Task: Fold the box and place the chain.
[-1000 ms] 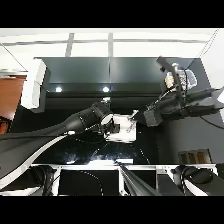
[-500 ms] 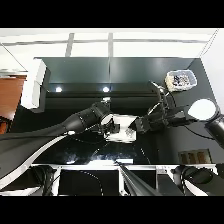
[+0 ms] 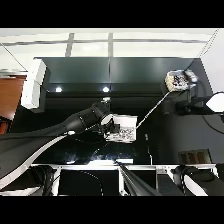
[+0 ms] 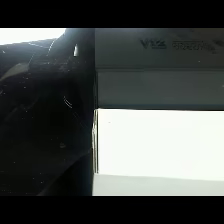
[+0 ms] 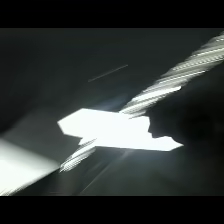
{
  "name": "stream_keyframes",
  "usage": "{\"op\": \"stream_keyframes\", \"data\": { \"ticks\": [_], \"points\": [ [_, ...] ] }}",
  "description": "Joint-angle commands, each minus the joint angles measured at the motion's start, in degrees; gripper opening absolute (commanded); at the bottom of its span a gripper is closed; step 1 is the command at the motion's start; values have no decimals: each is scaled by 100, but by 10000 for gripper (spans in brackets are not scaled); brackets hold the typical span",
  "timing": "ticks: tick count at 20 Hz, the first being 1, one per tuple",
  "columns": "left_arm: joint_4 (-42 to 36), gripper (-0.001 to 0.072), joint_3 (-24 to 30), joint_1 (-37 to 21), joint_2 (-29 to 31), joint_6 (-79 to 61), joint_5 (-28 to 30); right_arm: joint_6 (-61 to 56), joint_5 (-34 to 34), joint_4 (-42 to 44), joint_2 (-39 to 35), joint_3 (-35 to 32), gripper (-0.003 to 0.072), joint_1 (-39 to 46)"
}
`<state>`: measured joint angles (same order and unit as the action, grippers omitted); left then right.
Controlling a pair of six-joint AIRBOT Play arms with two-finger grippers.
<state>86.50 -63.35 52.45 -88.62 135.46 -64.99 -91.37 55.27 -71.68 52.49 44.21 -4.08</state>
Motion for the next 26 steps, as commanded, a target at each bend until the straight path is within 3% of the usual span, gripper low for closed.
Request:
{"op": "stream_keyframes", "data": {
  "ticks": [1,3,7,12,13,15,19,23,26],
  "points": [
    [0,30,-2,-7,0,-2,-2,-828,-1615,-1182,507,-42,720,697],
    [0,30,-2,-4,0,-2,-2,-1224,-2140,-743,1316,136,720,717],
    [0,30,-2,-4,0,-2,-17,-2186,-2122,-529,2975,1128,720,717],
    [0,30,-2,-4,0,-2,-20,-2186,-1987,-90,3764,1849,720,715],
    [0,30,-2,-4,0,-2,-22,-2114,-1843,-98,3818,1880,615,717],
    [0,30,-2,-4,0,-2,-48,-1917,-1504,-116,3818,1893,7,717],
    [0,30,-2,-4,0,-2,-48,-660,-828,-11,3368,2131,11,682],
    [2,30,-2,-4,0,-2,-111,111,-522,-57,1668,2155,9,717],
    [0,30,-2,-4,0,-2,-114,363,216,-15,426,2153,9,728]
  ]
}}
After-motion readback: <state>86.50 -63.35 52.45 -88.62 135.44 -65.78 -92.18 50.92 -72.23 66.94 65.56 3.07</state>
